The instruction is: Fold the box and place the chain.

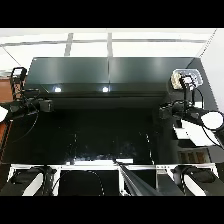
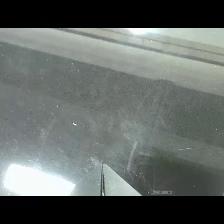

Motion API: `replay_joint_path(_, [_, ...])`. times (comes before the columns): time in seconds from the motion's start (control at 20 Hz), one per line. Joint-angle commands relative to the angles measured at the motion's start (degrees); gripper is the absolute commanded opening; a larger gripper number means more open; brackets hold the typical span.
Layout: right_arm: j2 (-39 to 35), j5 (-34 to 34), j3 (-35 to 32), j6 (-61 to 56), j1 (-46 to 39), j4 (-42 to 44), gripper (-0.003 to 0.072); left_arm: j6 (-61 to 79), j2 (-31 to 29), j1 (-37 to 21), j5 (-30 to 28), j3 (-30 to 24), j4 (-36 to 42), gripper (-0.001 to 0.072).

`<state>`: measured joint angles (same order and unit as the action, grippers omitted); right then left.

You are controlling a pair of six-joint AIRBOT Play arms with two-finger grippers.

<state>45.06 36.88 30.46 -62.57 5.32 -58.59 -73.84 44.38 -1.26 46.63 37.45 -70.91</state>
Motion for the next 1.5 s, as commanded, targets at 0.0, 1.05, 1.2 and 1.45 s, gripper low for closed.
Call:
replay_joint_path(0.0, [0.0, 0.0, 0.0, 0.0, 0.0, 0.0, 0.002, 0.0, 0.0, 0.0, 0.0, 0.0, 0.0, 0.0022])
replay_joint_path(1.05, [7.6, -33.7, 1.8, -0.2, -20.4, 3.7, 0.0699, 0.0, 0.0, 0.0, 0.0, 0.0, 0.0, 0.0022])
replay_joint_path(1.2, [17.2, -20.8, 11.6, -0.4, -45.7, 3.9, 0.0699, 0.0, 0.0, 0.0, -0.1, 0.0, 0.0, 0.0022])
replay_joint_path(1.45, [36.7, 22.3, 36.9, 7.7, -66.3, -9.7, 0.0699, 0.0, 0.1, 0.0, -0.3, 0.0, 1.4, 0.0022])
